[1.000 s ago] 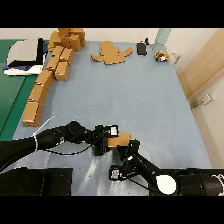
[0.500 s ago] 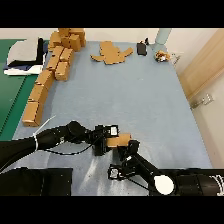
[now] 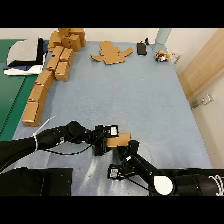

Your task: Fold the box.

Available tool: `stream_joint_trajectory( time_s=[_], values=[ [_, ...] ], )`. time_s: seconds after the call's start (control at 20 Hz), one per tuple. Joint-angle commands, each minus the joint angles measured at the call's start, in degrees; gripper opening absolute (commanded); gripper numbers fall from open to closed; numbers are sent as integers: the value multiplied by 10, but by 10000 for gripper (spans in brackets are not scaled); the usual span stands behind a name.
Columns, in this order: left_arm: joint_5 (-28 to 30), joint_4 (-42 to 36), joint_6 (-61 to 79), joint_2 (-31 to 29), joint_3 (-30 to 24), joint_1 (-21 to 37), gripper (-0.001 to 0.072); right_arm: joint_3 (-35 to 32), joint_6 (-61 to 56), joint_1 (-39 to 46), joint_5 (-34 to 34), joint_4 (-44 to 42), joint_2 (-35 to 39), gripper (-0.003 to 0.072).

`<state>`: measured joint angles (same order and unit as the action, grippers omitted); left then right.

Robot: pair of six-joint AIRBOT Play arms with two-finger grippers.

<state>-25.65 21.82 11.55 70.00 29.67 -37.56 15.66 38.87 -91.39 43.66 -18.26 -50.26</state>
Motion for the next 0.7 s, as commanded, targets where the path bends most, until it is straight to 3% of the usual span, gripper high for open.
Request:
stream_joint_trajectory(
  time_s=[0.0, 0.65],
  values=[
    [0, 0, 0, 0, 0, 0, 515, 12, -1, 0, 23, 34, 2, 5],
    [0, 0, 0, 0, 0, 0, 515, 27, -21, 0, -6, 49, 12, 5]
  ],
)
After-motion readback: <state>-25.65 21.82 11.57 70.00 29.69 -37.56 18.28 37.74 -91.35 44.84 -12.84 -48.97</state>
